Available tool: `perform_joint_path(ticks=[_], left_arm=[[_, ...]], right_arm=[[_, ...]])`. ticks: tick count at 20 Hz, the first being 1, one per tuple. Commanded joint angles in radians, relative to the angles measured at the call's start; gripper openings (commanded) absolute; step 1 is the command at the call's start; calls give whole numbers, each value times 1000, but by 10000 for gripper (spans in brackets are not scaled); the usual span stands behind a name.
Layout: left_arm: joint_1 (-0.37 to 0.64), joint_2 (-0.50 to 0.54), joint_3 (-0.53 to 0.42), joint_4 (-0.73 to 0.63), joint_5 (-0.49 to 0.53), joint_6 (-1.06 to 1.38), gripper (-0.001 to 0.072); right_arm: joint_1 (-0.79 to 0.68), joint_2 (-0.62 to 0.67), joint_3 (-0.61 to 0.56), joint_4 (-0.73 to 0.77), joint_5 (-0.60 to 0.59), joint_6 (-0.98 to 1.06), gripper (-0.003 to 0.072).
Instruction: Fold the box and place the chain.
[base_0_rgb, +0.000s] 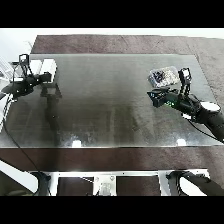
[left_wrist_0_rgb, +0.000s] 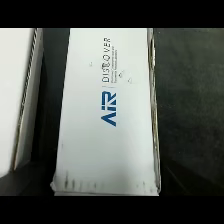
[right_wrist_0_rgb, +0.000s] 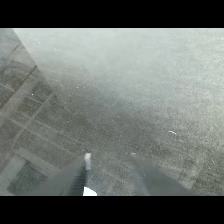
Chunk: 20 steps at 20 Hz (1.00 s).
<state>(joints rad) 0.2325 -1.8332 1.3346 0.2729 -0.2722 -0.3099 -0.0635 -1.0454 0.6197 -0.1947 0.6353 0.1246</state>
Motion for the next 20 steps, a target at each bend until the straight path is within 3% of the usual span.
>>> perform_joint_path(ticks=[1, 4, 7, 8, 9, 10, 11, 13, 15, 16, 18, 20], left_arm=[[1, 9, 0, 43, -7, -2, 720], [1, 62, 0, 46, -46, -3, 720], [1, 171, 0, 50, -167, -5, 720], [1, 210, 0, 57, -226, -5, 661], [0, 254, 0, 67, -297, -5, 371], [0, 294, 0, 69, -386, 7, 50], [0, 338, -1, 68, -458, 19, 17], [-8, 415, -3, 75, -520, -3, 14], [-50, 529, -77, 85, -462, 55, 12], [-82, 600, -143, 84, -383, 74, 12], [-160, 750, -317, 58, -174, 140, 12], [-214, 863, -489, -29, -77, 228, 13]], right_arm=[[2, 0, 0, 4, 1, -1, 440], [2, 0, 0, 4, 1, -1, 448], [2, 0, 0, 5, 1, -1, 442], [2, 2, 0, 5, 2, 0, 277], [2, 10, 0, 5, 5, -1, 140], [2, 27, 0, 5, 4, -1, 91], [2, 53, 0, 4, 4, -2, 4], [2, 126, 0, 2, 3, -1, 3], [1, 211, -4, 0, 0, 0, 1], [1, 260, -14, 0, -11, 8, 1], [1, 350, -61, 0, -88, 53, 0], [1, 431, -136, -1, -116, 55, 0]])
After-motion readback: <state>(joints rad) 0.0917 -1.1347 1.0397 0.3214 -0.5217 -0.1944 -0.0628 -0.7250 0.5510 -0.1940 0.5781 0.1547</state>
